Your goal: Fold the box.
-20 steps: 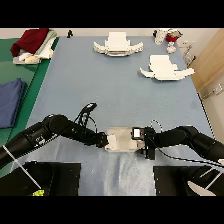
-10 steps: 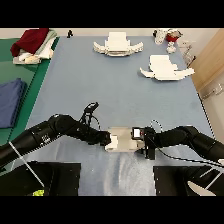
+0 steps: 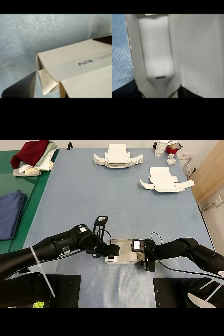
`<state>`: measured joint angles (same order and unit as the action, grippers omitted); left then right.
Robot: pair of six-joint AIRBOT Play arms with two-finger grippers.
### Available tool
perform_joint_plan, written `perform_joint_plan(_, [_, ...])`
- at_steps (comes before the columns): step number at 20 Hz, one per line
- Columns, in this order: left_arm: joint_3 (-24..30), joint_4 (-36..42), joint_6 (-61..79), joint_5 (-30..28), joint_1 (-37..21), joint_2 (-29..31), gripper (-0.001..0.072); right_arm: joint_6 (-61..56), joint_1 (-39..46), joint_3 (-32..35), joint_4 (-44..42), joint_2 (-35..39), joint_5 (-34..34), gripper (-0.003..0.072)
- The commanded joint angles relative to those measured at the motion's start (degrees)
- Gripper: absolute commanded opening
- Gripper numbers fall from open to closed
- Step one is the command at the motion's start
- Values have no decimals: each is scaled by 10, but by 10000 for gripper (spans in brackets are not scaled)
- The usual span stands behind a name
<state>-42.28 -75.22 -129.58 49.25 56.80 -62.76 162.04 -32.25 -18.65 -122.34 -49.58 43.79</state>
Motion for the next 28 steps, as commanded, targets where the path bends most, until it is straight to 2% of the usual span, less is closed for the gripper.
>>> perform_joint_plan(1, [-44,-86,-104,50,35,-48,406,0,0,0,0,0,0,518])
perform_joint_plan(6, [-71,-96,-150,72,54,-89,405,0,0,0,0,0,0,518])
perform_joint_plan(11, [-72,-106,-175,78,54,-94,403,0,0,0,0,0,0,518])
perform_joint_plan(12, [-72,-107,-175,78,54,-95,325,0,0,0,0,0,0,518])
perform_joint_plan(21, [-97,-135,-185,99,75,-129,324,0,0,0,0,0,0,519])
perform_joint_plan(22, [-97,-136,-185,99,75,-130,250,0,0,0,0,0,0,518])
perform_joint_plan(23, [-97,-136,-183,98,75,-130,36,0,0,0,0,0,0,518])
perform_joint_plan(24, [-97,-135,-181,97,75,-130,14,0,0,0,0,0,0,518])
perform_joint_plan(28, [-97,-134,-184,99,75,-130,14,0,0,0,0,0,0,518])
